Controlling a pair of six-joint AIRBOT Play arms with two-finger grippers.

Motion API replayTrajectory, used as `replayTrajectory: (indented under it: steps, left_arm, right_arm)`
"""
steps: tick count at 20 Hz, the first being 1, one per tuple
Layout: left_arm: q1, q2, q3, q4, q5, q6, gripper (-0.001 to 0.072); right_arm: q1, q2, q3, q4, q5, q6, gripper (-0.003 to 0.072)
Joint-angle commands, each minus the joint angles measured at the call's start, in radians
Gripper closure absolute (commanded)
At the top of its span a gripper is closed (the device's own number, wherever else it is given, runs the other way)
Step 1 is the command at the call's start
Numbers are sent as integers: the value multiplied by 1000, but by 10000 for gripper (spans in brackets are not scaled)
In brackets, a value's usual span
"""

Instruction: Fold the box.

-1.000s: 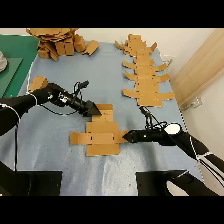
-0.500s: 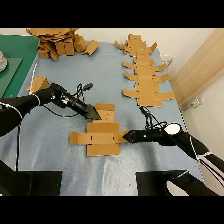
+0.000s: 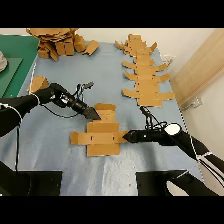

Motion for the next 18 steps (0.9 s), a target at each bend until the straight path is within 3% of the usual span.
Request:
replayTrajectory:
  steps: [1,2,7,13,18]
  left_arm:
    - [-18,56,-1,-16,6,116,698]
    - [-33,87,-6,-16,27,142,698]
    - [-115,256,-130,-19,279,340,698]
    - [-112,276,-264,-134,333,504,698]
    - [-113,283,-278,-166,393,571,698]
  right_arm:
    - [-2,6,3,44,-53,32,623]
    - [-5,12,5,50,-69,48,577]
    - [-21,69,17,45,-150,131,576]
    - [-183,205,17,14,-178,258,577]
    - [-212,237,17,-19,-101,262,585]
